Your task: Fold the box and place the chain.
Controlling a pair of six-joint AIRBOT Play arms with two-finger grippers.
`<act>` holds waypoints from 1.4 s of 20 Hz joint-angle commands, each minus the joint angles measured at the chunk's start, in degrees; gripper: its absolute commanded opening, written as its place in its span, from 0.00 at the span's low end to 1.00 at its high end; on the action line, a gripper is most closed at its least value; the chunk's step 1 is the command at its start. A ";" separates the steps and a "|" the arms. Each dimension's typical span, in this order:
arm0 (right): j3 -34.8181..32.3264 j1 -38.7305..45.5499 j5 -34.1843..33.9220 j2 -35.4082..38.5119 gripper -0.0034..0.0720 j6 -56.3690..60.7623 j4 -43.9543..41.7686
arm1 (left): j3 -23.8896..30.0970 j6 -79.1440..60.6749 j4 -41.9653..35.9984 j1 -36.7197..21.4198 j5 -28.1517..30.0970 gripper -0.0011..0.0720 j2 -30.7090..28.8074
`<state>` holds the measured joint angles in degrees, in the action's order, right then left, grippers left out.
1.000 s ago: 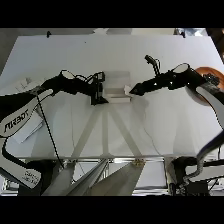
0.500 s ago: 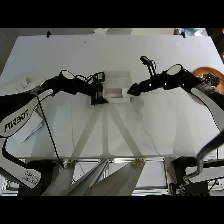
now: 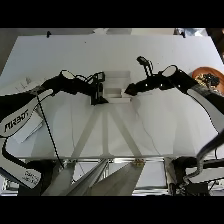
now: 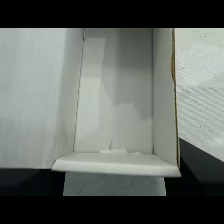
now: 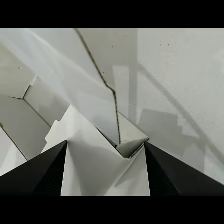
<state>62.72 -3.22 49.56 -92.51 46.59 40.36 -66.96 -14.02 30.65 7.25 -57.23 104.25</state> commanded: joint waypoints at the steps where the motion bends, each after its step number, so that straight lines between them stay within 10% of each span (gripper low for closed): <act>1: 0.00 -0.39 -3.04 0.00 0.71 2.56 1.38 | 0.02 0.00 0.02 -0.02 0.00 0.39 -0.02; 28: 0.59 -5.42 -1.03 1.03 0.65 18.73 12.07 | 0.02 0.00 0.02 -0.02 0.00 0.39 -0.02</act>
